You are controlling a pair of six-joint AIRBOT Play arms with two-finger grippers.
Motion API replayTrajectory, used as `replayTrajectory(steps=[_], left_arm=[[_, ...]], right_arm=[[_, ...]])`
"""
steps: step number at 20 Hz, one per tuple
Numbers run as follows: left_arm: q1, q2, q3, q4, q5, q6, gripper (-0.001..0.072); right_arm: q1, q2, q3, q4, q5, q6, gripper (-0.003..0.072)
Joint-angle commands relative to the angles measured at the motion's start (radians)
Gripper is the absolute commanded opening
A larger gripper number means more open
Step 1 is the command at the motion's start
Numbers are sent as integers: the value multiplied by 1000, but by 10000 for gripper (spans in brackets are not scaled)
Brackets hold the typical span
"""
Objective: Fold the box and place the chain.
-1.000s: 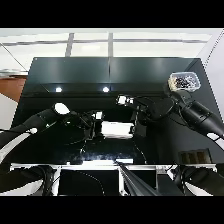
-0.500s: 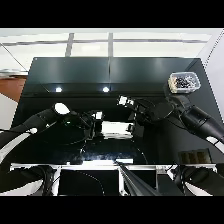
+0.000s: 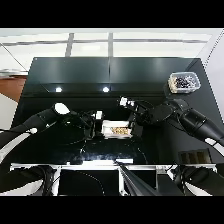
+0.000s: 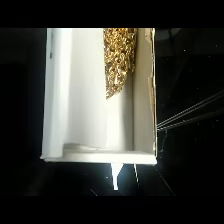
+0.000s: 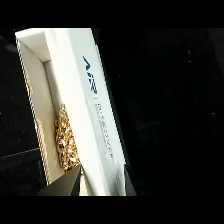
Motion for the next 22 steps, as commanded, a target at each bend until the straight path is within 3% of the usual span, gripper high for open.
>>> replayTrajectory(steps=[1,11,13,17,18,22], left_arm=[[0,-1,1,2,-1,2,388],[0,-1,1,2,-1,2,387],[0,-1,1,2,-1,2,388],[0,-1,1,2,-1,2,388],[0,-1,1,2,-1,2,388],[0,-1,1,2,-1,2,388]], right_arm=[[9,8,0,7,8,0,310],[8,60,0,2,-19,1,297],[8,60,-1,2,-34,2,190],[9,60,-1,2,-41,4,185],[9,60,-1,2,-51,4,92],[9,60,-1,2,-59,20,81]])
